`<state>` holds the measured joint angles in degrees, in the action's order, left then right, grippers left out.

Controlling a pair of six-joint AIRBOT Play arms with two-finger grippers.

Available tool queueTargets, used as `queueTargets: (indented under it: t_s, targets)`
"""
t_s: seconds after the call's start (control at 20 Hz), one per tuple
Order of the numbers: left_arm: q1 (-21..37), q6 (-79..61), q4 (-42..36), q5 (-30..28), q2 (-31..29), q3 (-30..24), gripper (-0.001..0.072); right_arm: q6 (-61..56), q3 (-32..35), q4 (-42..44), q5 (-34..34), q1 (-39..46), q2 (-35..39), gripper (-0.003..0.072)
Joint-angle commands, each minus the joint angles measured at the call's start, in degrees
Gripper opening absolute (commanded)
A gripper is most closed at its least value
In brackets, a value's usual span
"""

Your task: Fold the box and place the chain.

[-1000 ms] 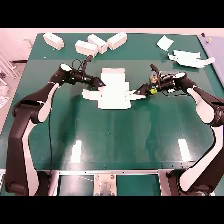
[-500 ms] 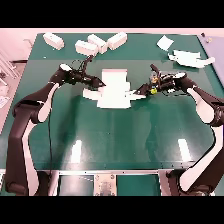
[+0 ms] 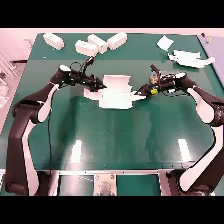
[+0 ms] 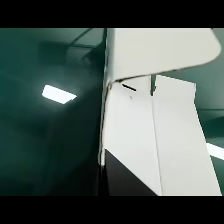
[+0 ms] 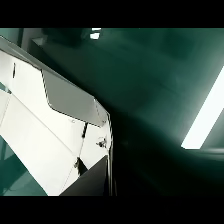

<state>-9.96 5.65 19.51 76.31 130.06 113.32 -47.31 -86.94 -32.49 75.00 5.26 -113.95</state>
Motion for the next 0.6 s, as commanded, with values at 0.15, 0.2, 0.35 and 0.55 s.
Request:
queueTargets:
  t_s: [0.15,0.2,0.35,0.55]
  targets:
    - [0.68,-15.69,-2.73,4.81,0.42,-2.69,0.0023,-0.04,-0.07,2.47,-0.02,-0.04,0.04,0.0009]
    - [0.92,-17.03,-2.89,4.81,0.42,-2.69,0.0023,-0.04,-0.07,2.49,-0.02,-0.04,0.04,0.0009]
    - [1.27,-18.6,-3.65,5.4,0.42,-2.69,0.0022,-0.28,-0.04,2.95,-0.02,-0.11,0.04,0.0009]
    - [1.25,-19.78,-3.56,5.14,0.42,-2.69,0.0022,-0.28,-0.04,3.56,-0.02,-0.24,0.04,0.0009]
